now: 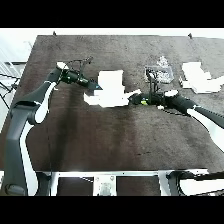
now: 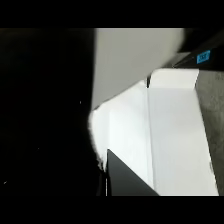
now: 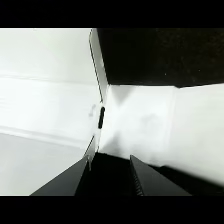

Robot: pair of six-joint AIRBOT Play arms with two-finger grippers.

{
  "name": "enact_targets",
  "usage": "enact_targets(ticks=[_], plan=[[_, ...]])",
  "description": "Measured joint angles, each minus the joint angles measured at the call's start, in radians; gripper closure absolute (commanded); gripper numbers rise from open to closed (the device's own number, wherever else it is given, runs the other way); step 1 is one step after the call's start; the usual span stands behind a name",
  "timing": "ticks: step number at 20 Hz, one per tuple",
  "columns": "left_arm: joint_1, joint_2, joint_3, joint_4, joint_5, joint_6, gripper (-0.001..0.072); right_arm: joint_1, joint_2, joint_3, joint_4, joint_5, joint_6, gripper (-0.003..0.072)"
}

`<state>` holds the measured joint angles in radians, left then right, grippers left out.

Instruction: Fold the box and place the chain.

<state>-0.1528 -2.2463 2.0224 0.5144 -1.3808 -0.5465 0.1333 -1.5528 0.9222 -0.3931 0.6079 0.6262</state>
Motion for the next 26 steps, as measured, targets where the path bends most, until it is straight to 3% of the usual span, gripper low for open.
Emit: enact_targets(ticks=[9,14,22,24,26], plan=[[0.0,0.056,-0.025,-0.031,-0.036,0.432,0.07,-0.137,0.085,0.0,0.018,0.011,0.0,0.0369],[0.0,0.148,-0.19,-0.049,0.066,0.629,0.07,-0.181,0.104,-0.002,0.018,0.051,0.001,0.0369],[-0.001,0.18,-0.375,-0.096,0.197,0.857,0.0696,-0.19,0.108,-0.002,0.019,0.074,0.0,0.0368],[-0.001,0.18,-0.391,-0.108,0.211,0.896,0.0696,-0.191,0.108,-0.002,0.019,0.081,-0.001,0.0283],[-0.001,0.18,-0.398,-0.121,0.216,0.935,0.0696,-0.19,0.109,-0.002,0.019,0.086,-0.002,0.0265]])
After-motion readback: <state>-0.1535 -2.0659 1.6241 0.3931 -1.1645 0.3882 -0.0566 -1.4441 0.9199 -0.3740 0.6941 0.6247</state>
